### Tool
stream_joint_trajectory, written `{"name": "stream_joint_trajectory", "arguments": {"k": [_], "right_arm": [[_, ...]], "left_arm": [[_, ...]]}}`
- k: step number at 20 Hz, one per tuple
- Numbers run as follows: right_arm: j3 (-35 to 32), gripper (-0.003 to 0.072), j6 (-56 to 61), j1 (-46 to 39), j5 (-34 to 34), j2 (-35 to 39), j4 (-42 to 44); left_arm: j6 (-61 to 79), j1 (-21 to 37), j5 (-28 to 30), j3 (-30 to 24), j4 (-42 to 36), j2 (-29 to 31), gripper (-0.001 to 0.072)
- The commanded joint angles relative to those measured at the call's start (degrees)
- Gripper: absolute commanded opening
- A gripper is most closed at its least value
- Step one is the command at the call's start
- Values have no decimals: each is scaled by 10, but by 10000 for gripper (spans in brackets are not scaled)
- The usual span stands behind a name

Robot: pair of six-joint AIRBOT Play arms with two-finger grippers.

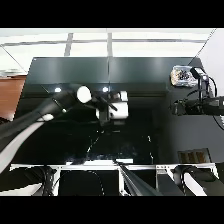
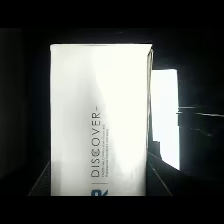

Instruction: Fold the box and place the chain.

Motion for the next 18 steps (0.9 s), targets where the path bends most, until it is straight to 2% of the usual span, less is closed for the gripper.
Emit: {"name": "stream_joint_trajectory", "arguments": {"k": [1, 5, 7, 9, 12, 14, 16, 18], "right_arm": [[0, 15, 8, 0, -7, 0, 2], [0, 15, 13, 0, -26, 0, 17], [0, 15, 13, 0, -37, 0, 27], [0, 15, 13, 0, -42, 0, 37], [0, 15, 13, 0, -51, 0, 41], [0, 15, 17, 0, -64, 0, 41], [0, 15, 18, 0, -67, 0, 42], [0, 15, 20, 0, -67, 0, 41]], "left_arm": [[-133, 119, 21, 53, 103, 18, 372], [-318, 343, 79, 77, 106, 5, 373], [-373, 439, 74, 100, 98, -23, 374], [-374, 505, 54, 132, 90, -67, 374], [-374, 548, 11, 200, 90, -151, 377], [-371, 548, -3, 242, 104, -202, 378], [-371, 543, 5, 278, 96, -244, 433], [-376, 536, -1, 311, 96, -274, 436]]}}
